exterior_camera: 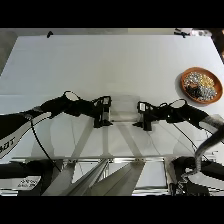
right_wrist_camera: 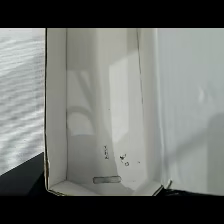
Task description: Fold the box and place the chain.
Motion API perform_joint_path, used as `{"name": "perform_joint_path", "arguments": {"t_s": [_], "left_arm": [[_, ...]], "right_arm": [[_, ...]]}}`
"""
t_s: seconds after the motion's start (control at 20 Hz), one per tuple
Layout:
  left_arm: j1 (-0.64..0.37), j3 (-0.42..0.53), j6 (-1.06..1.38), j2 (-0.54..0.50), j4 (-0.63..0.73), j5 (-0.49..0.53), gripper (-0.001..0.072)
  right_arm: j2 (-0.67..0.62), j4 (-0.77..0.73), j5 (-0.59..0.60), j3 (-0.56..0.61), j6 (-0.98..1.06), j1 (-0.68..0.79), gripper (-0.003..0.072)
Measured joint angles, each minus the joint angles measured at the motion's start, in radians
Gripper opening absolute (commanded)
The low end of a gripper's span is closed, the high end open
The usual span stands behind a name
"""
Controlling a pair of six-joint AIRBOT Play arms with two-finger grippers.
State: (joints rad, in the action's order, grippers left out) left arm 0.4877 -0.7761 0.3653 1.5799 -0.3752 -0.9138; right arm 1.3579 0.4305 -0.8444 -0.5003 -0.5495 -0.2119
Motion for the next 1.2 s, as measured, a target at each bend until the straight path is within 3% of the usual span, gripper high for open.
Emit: {"name": "perform_joint_path", "arguments": {"t_s": [0.35, 0.45, 0.5, 0.9, 1.2], "left_arm": [[0.0, 0.0, 0.001, 0.0, -0.003, -0.003, 0.0273], [0.0, 0.0, 0.001, 0.0, -0.002, -0.002, 0.0273], [0.0, 0.0, 0.001, 0.0, -0.002, 0.0, 0.0273], [0.001, 0.0, -0.002, 0.001, 0.005, 0.011, 0.0273], [0.0, 0.0, -0.003, 0.001, 0.009, 0.016, 0.0273]], "right_arm": [[0.0, -0.012, -0.052, 0.001, 0.0, 0.0, 0.0363], [0.0, -0.013, -0.056, 0.001, 0.0, 0.0, 0.0631], [0.0, -0.022, -0.069, 0.001, 0.0, 0.0, 0.0714], [-0.022, -0.012, 0.016, 0.001, -0.001, -0.002, 0.0714], [-0.128, 0.087, 0.102, 0.001, 0.036, -0.002, 0.0713]]}}
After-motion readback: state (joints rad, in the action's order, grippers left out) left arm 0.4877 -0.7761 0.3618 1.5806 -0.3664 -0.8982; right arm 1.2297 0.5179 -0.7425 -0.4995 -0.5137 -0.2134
